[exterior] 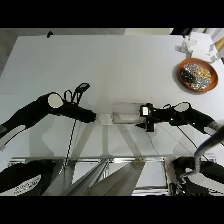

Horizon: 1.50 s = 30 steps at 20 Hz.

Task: Fold the box and place the chain.

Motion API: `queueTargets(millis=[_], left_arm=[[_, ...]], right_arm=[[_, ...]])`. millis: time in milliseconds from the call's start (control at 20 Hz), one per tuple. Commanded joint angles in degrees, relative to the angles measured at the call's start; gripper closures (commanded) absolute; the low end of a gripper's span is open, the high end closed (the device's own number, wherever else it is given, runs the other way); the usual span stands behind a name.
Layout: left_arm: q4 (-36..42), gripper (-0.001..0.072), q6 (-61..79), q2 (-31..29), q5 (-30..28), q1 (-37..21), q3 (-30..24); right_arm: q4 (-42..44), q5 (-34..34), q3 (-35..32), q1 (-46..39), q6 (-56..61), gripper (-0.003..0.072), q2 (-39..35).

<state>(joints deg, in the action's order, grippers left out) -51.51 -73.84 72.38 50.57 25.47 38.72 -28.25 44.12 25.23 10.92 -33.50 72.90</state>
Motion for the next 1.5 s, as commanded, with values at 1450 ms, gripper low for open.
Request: queueTargets(millis=[1450], left_arm=[[13.42, 0.0483, 1.36, 4.22, -1.27, 7.19, 7.5]], right_arm=[[0.02, 0.0, 0.0, 0.02, 0.0, 0.0284, -0.04]])
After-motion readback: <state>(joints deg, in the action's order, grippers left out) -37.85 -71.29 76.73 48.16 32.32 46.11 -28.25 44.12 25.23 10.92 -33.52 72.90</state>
